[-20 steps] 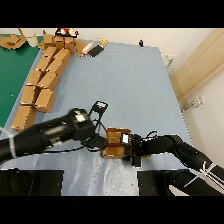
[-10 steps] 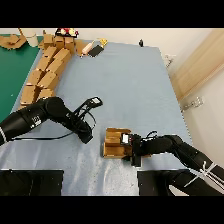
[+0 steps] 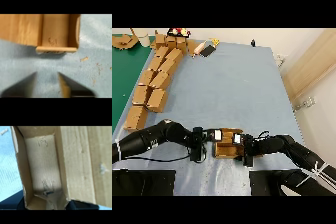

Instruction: Fold the box.

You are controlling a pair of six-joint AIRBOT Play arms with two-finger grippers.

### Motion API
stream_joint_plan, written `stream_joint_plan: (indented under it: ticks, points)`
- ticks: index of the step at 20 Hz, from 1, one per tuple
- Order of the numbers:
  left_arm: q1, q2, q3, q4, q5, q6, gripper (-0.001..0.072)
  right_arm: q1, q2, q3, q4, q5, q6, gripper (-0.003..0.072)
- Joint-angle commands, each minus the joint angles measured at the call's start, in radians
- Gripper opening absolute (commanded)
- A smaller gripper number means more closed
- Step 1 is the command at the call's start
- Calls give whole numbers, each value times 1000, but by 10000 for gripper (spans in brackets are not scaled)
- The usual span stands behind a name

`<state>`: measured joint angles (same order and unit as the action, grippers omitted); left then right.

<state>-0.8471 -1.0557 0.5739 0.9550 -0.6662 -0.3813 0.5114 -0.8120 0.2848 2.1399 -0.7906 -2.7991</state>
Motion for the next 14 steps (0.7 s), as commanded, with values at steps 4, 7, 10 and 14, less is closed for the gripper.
stream_joint_plan:
  ticks: [4, 7, 10, 14]
  points:
    - [-53, -31, -20, -78, 116, 119, 684, 0, 1, 1, -16, 1, 0, 415]
    - [-53, -51, -9, -174, 124, 139, 702, 0, 1, 1, -17, 0, 0, 416]
    - [-54, -68, -2, -189, 122, 139, 702, 0, 1, 1, -16, 0, 0, 415]
    - [-58, -69, -2, -192, 76, 139, 702, 0, 1, 1, -16, 0, 0, 415]
